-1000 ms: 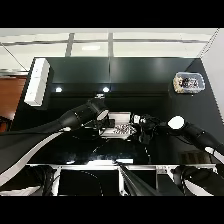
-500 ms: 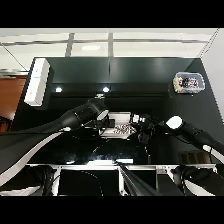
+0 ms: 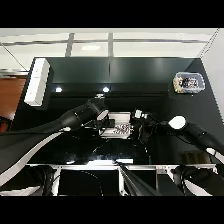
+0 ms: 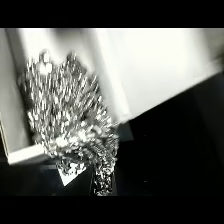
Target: Fold the box and place the chain.
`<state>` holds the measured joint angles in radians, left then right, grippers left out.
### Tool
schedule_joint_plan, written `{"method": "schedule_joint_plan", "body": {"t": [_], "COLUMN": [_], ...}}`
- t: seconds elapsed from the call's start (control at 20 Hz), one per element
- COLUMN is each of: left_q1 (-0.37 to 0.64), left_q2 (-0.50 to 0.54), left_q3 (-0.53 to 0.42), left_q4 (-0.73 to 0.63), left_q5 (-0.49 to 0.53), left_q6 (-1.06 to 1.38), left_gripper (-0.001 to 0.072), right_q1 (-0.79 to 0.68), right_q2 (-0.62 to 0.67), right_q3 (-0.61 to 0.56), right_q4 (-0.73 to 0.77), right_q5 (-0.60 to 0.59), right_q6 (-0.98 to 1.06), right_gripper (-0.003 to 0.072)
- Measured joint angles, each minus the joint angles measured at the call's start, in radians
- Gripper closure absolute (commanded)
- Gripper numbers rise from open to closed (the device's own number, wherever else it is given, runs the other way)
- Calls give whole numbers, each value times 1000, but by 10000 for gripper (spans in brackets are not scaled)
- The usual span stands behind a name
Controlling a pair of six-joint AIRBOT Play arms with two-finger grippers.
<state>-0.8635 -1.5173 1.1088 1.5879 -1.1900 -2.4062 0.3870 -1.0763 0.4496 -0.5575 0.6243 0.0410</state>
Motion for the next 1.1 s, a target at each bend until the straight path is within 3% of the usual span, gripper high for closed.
{"method": "schedule_joint_plan", "body": {"t": [0.3,0.5,0.55,0.65,0.7,1.0,1.05,1.1], "left_q1": [0,0,0,0,0,0,0,0], "left_q2": [0,0,0,0,0,0,0,0], "left_q3": [0,0,0,0,0,0,0,0], "left_q4": [0,0,0,0,0,0,0,0], "left_q5": [0,0,0,0,0,0,1,1], "left_q6": [0,0,0,0,0,0,0,0], "left_gripper": [679,679,679,679,679,679,679,679], "right_q1": [-85,-90,-79,-48,-37,-77,-78,-70], "right_q2": [158,198,198,186,180,163,159,152], "right_q3": [101,194,205,219,223,193,169,138], "right_q4": [-5,48,61,61,40,-284,-318,-342], "right_q5": [198,345,354,346,332,283,276,255], "right_q6": [281,453,480,531,552,592,578,558], "right_gripper": [670,666,606,240,183,179,125,-28]}}
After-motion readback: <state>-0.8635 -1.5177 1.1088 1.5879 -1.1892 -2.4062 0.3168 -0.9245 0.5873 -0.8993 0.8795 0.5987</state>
